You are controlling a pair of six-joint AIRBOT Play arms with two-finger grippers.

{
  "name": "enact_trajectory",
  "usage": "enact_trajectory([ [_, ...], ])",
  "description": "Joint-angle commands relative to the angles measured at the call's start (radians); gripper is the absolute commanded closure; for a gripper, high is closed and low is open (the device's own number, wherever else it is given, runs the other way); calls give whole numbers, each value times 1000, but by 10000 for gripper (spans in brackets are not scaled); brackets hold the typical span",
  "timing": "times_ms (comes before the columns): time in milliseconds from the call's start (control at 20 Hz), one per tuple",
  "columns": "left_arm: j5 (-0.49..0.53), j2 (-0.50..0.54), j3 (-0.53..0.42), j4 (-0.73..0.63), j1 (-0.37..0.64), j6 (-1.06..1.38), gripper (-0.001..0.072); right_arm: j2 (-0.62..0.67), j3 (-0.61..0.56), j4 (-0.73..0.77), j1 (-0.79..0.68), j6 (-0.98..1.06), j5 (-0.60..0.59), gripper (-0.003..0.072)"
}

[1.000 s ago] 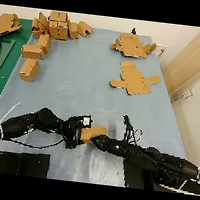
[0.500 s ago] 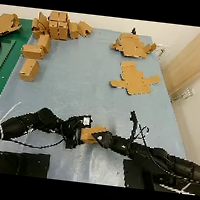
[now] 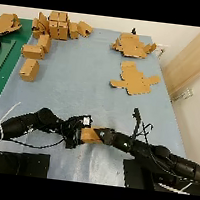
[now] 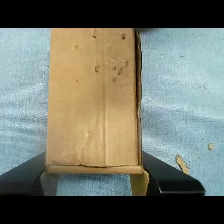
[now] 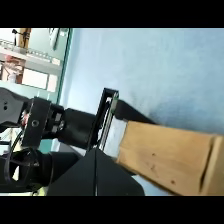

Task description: Fold the box.

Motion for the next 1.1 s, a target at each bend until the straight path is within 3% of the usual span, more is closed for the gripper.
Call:
enact_trajectory([
  [0,1,1,0,0,0,0,305,1,44,-176,-148,0,-158,684],
  [250,1,1,0,0,0,0,305,-44,306,-542,-510,-16,-708,684],
  [350,1,1,0,0,0,0,304,-96,399,-583,-616,-188,-828,684],
  [550,1,1,0,0,0,0,304,-250,500,-578,-663,-550,-890,684],
  [800,-2,1,0,0,-1,0,305,-444,520,-499,-663,-568,-879,684],
  [1050,23,1,1,-8,-2,0,305,-499,520,-466,-663,-568,-856,684],
])
